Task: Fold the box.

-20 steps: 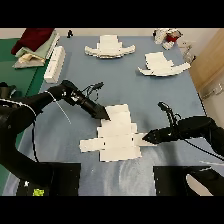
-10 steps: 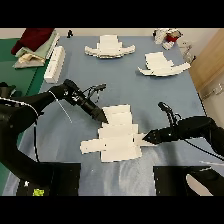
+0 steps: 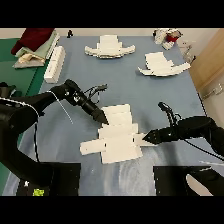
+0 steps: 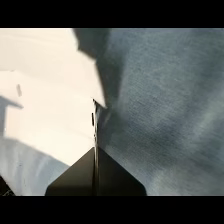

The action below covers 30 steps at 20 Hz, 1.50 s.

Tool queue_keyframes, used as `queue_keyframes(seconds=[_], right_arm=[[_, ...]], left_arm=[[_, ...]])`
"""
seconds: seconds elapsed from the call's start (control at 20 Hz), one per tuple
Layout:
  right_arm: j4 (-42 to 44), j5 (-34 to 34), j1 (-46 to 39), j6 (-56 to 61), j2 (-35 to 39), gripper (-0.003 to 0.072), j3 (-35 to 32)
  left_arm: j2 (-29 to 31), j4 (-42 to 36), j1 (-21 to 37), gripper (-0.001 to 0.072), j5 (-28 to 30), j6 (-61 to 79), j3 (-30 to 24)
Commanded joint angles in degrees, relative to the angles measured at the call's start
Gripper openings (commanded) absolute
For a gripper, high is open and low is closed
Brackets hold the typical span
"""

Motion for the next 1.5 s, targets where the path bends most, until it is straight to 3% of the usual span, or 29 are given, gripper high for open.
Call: queue_keyframes(seconds=[0.0,0.05,0.1,0.15,0.2,0.35,0.55,0.65,0.8,0.9,1.25,1.45], right_arm=[[-0.04,0.83,0.0,0.0,0.04,0.0008,-0.02],[-0.07,1.25,0.0,0.02,0.04,0.001,-0.02],[-0.15,1.77,0.0,0.02,0.04,0.006,-0.02],[-0.39,2.25,0.0,0.0,0.07,0.0215,0.0],[-1.05,2.86,0.0,0.0,0.04,0.0318,0.11],[-11.37,4.55,-0.02,1.46,0.07,0.0319,2.75],[-36.24,7.17,-0.13,18.51,0.07,0.033,8.35],[-38.95,7.15,-0.11,23.5,0.07,0.0571,11.56],[-37.9,7.28,-0.11,29.86,0.09,0.0591,16.55],[-37.92,7.67,-0.11,32.28,0.15,0.059,18.27],[-37.64,8.85,-0.11,37.94,0.11,0.059,18.4],[-35.69,9.09,-0.11,37.94,0.09,0.0589,18.4]], left_arm=[[-0.02,-0.48,0.0,0.0012,0.07,2.73,0.04],[-0.02,-0.92,0.0,0.0012,0.09,3.04,0.04],[-0.02,-1.44,0.0,0.0012,0.09,3.63,0.04],[-0.02,-1.62,0.0,0.0012,0.09,4.87,0.15],[-0.02,-1.62,0.0,0.0012,0.07,6.19,0.42],[0.52,-1.79,0.0,0.001,0.02,9.55,1.68],[4.46,-2.54,-0.02,0.0009,0.31,15.04,1.7],[6.54,-2.49,-0.02,0.0008,2.16,16.59,1.62],[9.75,-2.32,-2.21,0.0006,7.61,19.15,1.01],[13.84,-2.27,-5.44,0.0005,13.31,21.75,-2.27],[33.09,-2.32,-21.07,0.0011,45.77,28.85,-23.34],[33.77,-2.25,-24.72,0.0012,47.28,27.96,-26.77]])
